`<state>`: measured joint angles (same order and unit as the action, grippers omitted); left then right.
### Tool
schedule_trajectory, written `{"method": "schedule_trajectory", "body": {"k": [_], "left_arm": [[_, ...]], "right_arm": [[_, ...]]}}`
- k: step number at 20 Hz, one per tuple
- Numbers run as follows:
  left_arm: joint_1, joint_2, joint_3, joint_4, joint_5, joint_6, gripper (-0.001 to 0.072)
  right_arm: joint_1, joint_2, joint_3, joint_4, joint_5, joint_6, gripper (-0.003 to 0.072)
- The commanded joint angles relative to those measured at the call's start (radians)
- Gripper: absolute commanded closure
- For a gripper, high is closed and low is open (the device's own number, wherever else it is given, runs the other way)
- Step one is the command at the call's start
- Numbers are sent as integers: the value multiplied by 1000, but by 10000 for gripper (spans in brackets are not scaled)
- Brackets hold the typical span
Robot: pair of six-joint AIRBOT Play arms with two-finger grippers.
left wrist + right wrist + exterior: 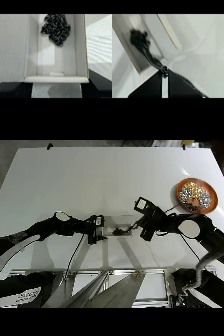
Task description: Fold the box and place the chain.
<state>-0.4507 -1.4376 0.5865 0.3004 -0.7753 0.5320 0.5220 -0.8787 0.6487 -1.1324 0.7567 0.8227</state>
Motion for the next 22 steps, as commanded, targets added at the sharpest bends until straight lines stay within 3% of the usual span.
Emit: {"method": "schedule_trajectory", "body": {"k": [1,5,11,13,15,16,18,20,22], "left_arm": [[0,0,0,0,0,0,398],[0,0,0,0,0,0,398],[0,0,0,0,0,0,398],[0,0,0,0,0,0,398],[0,0,0,0,0,0,398],[0,0,0,0,0,0,398],[0,0,0,0,0,0,398],[0,0,0,0,0,0,398],[0,0,0,0,0,0,398]], "right_arm": [[69,-19,41,197,-109,70,670],[166,-135,41,278,-257,71,670],[248,-225,41,298,-300,71,667],[242,-225,41,301,-303,72,567],[221,-219,47,313,-257,72,417],[202,-211,62,309,-200,71,415],[147,-180,111,253,-57,71,456],[63,-144,175,183,85,72,611],[-42,-113,221,135,174,139,651]]}}
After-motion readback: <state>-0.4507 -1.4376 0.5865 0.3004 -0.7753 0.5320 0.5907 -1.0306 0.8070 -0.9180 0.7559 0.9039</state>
